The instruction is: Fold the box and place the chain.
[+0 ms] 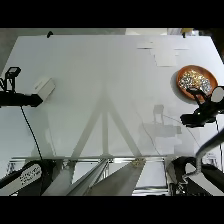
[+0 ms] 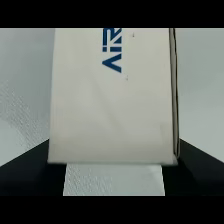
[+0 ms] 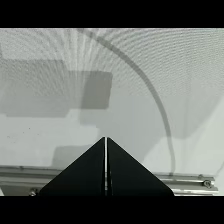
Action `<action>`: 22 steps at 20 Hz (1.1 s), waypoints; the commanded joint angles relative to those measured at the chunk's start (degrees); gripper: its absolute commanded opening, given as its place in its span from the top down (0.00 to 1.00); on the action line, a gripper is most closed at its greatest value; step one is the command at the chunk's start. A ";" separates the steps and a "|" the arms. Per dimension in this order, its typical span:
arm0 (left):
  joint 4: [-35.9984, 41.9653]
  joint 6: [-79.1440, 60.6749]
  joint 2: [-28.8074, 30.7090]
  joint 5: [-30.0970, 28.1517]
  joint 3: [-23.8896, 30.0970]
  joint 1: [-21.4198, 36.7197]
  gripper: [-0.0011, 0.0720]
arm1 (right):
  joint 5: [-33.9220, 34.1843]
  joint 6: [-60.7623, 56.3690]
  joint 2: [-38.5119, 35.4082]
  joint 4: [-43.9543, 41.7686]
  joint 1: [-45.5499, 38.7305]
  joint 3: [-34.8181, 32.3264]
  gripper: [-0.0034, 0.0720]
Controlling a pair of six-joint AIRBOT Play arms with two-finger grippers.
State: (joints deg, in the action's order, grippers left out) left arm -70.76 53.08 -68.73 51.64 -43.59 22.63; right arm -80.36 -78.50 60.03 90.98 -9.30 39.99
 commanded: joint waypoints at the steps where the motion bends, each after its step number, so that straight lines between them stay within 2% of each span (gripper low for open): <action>1: -5.35 5.22 -2.51 6.84 0.02 1.31 0.24 | 0.02 0.00 -0.02 0.00 -0.04 -0.02 0.93; 3: -5.31 5.49 -2.69 8.68 0.02 1.31 0.08 | 0.00 0.00 -0.02 0.00 -0.04 -0.02 0.93; 4: -5.40 5.46 -2.67 9.33 0.02 1.31 0.04 | 0.00 0.00 -0.02 0.00 -0.04 -0.02 0.93; 9: -5.38 9.18 0.28 10.56 0.02 1.29 0.04 | 0.00 0.00 -0.02 0.00 -0.04 -0.02 0.93; 18: -3.04 9.14 18.34 18.01 0.02 1.27 0.04 | 0.02 0.00 -0.02 0.00 -0.04 -0.02 0.93; 22: -3.04 9.14 23.61 18.53 0.02 1.27 0.04 | 0.00 0.00 -0.02 0.00 -0.04 -0.02 0.93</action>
State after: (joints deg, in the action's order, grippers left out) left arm -73.95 62.15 -49.08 69.01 -43.55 23.86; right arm -80.36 -78.50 60.03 90.98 -9.30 39.99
